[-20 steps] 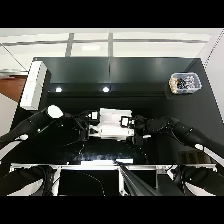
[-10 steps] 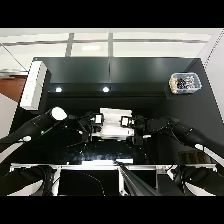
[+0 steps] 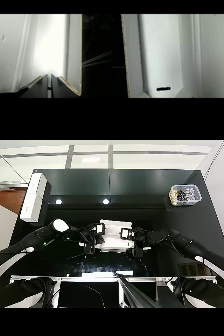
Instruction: Fold the box and place the chain.
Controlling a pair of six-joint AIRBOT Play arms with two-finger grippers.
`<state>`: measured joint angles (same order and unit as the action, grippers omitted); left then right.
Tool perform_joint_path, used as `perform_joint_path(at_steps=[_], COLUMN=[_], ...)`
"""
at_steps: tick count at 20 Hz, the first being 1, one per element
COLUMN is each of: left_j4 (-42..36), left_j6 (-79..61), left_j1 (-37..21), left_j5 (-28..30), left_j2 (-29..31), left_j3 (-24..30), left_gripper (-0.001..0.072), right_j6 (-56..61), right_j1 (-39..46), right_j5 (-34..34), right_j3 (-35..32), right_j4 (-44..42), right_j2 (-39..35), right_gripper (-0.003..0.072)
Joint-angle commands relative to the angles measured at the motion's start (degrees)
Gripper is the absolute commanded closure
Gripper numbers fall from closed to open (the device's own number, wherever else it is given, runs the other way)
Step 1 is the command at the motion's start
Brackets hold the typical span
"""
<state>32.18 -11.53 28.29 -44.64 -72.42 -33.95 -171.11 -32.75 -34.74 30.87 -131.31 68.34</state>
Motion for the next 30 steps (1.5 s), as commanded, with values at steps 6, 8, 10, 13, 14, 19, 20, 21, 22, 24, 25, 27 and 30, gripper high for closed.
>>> perform_joint_path(at_steps=[6, 8, 10, 13, 14, 19, 20, 21, 22, 24, 25, 27, 30], left_j4=[-0.3, -0.3, -0.3, -0.3, 0.0, 5.2, 6.5, 8.1, 10.1, 11.7, 11.2, 12.5, 12.3], left_j6=[-0.1, 0.0, 0.0, 0.0, 0.0, 14.0, 21.1, 26.5, 30.3, 33.0, 40.4, 62.8, 74.1], left_j1=[0.1, 0.0, 0.0, 0.0, 0.0, -7.3, -10.7, -14.3, -18.4, -25.9, -29.6, -35.6, -40.5], left_j5=[-1.0, -0.9, -0.9, -1.0, -1.0, -1.0, -1.2, -2.0, -4.3, -9.0, -9.7, -9.4, -13.6], left_j2=[-0.3, -0.3, -0.3, -0.3, -0.3, 7.3, 10.0, 12.4, 14.6, 17.1, 17.2, 15.9, 10.8], left_j3=[0.0, 0.0, 0.0, 0.0, 0.0, -0.1, -0.1, 0.0, 0.0, 0.0, 0.0, 0.3, 2.7], left_gripper=[0.0393, 0.0480, 0.0468, 0.0305, 0.0446, 0.0678, 0.0678, 0.0676, 0.0676, 0.0677, 0.0677, 0.0677, 0.0677], right_j6=[0.0, 0.0, 0.0, 0.0, 0.0, 0.0, 0.0, 0.0, 0.0, 0.0, 0.0, 0.0, 0.0], right_j1=[0.0, 0.0, 0.0, 0.0, 0.0, 0.0, 0.0, 0.0, 0.0, 0.0, 0.0, 0.0, 0.0], right_j5=[0.0, 0.0, 0.0, 0.0, 0.0, 0.0, 0.0, 0.0, 0.0, 0.0, 0.0, 0.0, 0.0], right_j3=[0.0, 0.0, 0.0, 0.0, 0.0, 0.0, 0.0, 0.0, 0.0, 0.0, 0.0, 0.0, 0.0], right_j4=[0.0, 0.0, 0.0, 0.0, 0.0, 0.0, 0.0, 0.0, 0.0, 0.0, 0.0, 0.0, 0.0], right_j2=[0.0, 0.0, 0.0, 0.0, 0.0, 0.0, 0.0, 0.0, 0.0, 0.0, 0.0, 0.0, 0.0], right_gripper=[0.0142, 0.0142, 0.0142, 0.0142, 0.0142, 0.0142, 0.0142, 0.0142, 0.0142, 0.0142, 0.0142, 0.0142, 0.0142])
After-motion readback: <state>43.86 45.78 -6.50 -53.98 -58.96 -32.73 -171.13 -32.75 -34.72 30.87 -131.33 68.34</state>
